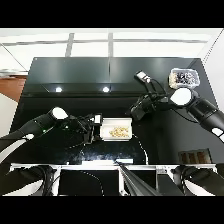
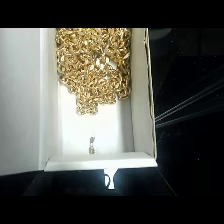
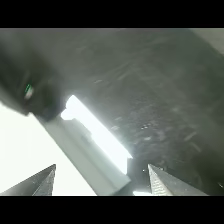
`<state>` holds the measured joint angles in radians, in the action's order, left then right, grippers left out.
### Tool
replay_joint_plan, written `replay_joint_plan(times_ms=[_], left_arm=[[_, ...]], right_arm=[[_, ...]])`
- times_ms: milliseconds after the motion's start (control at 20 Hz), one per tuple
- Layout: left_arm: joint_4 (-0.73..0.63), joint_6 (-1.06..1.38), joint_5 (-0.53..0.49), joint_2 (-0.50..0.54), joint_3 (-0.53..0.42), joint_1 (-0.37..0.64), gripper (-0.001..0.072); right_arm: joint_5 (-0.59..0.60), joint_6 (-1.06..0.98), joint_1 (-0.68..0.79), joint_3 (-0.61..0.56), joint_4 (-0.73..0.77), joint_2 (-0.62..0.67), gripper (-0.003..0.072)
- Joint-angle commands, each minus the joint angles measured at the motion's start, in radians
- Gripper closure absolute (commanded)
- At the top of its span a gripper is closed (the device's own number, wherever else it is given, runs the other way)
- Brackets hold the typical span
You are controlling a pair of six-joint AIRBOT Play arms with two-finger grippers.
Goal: Fold the box and place the chain.
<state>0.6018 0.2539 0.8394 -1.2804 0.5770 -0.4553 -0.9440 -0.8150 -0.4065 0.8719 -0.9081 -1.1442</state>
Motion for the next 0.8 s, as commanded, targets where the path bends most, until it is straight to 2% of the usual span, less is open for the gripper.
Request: replay_joint_plan(times_ms=[0,100,750], left_arm=[[0.0,0.0,0.003,-0.001,0.0,-0.001,0.0209],[0.0,0.0,0.003,-0.001,0.0,-0.001,0.0209],[0.0,0.0,0.008,-0.001,0.0,-0.001,0.0209]], right_arm=[[-0.189,0.22,-0.003,0.017,0.018,-0.004,-0.0034],[-0.247,0.232,-0.003,0.015,0.018,-0.005,-0.0034],[-0.205,0.263,-0.119,-0.024,-0.053,-0.006,-0.0034]])
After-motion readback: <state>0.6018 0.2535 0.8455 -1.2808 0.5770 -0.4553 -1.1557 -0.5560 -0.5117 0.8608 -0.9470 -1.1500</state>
